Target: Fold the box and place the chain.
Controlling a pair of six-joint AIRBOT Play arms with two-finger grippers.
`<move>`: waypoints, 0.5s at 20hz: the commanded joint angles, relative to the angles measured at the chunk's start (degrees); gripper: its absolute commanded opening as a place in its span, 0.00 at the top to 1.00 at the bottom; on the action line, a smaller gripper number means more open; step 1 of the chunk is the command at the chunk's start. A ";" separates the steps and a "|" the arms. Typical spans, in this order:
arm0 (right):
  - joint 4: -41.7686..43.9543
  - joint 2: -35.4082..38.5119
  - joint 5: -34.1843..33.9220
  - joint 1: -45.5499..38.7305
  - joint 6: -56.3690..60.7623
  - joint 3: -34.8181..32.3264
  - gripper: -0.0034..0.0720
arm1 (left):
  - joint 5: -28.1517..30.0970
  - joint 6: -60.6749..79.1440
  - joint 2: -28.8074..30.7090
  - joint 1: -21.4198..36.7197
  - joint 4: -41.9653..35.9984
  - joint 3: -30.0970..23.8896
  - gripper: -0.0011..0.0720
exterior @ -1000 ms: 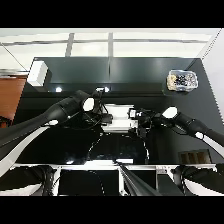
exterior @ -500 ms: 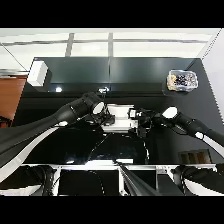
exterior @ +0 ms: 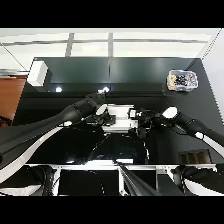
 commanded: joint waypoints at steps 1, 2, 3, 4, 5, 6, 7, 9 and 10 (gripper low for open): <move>0.00 0.04 0.02 0.04 0.00 0.02 0.73 | 0.20 -0.48 -0.37 -0.02 -0.35 0.70 0.54; 0.00 0.04 0.02 0.04 0.00 0.00 0.73 | 0.28 -0.48 -0.37 -0.02 -0.22 0.92 0.67; 0.00 0.04 0.02 0.04 0.00 0.02 0.73 | 0.26 -0.48 -0.39 -0.02 -0.04 1.14 0.69; 0.00 0.04 0.02 0.04 0.00 0.02 0.73 | 0.24 -0.48 -0.39 -0.02 -0.04 1.22 0.75; 0.00 0.04 0.02 0.04 0.00 0.00 0.73 | 0.24 -0.48 -0.39 -0.02 -0.02 1.22 0.93; 0.00 0.04 0.02 0.04 0.00 0.02 0.73 | 0.24 -0.46 -0.42 -0.04 -0.04 1.22 0.95; 0.00 0.04 0.02 0.04 0.00 0.00 0.73 | 0.22 -0.46 -0.42 -0.04 -0.04 1.22 0.95; 0.00 0.04 0.02 0.04 0.00 0.02 0.73 | 0.09 -0.48 -0.42 -0.04 -0.07 1.22 0.95; 0.00 0.04 0.02 0.04 0.00 0.02 0.73 | 0.04 -0.48 -0.42 -0.04 -0.11 1.22 0.95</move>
